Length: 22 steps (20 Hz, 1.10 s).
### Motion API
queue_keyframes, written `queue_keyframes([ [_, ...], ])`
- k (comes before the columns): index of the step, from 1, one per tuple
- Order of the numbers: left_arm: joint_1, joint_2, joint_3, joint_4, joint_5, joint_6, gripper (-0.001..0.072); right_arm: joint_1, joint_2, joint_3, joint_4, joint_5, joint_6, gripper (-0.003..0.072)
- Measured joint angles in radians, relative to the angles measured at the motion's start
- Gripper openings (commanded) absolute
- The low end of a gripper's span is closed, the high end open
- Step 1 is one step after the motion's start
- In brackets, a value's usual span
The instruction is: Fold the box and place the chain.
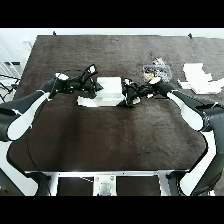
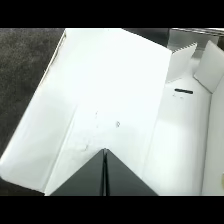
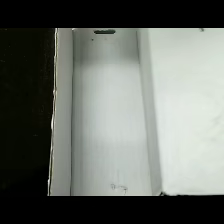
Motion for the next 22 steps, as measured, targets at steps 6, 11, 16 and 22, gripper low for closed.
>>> queue_keyframes([
  [6, 0.000, -0.023, 0.002, 0.000, 0.001, -0.004, 0.0018, 0.000, 0.000, 0.000, 0.000, 0.000, 0.001, 0.0579],
  [11, 0.010, -0.025, 0.034, 0.011, -0.048, -0.003, 0.0018, 0.000, 0.000, 0.000, -0.002, 0.000, -0.001, 0.0579],
  [16, 0.079, 0.021, 0.134, 0.048, -0.273, -0.047, 0.0571, 0.000, 0.000, 0.000, -0.003, 0.000, -0.002, 0.0579],
  [22, 0.114, 0.079, 0.159, 0.317, -0.452, -0.201, 0.0568, 0.000, 0.000, 0.000, -0.002, 0.000, -0.002, 0.0579],
])
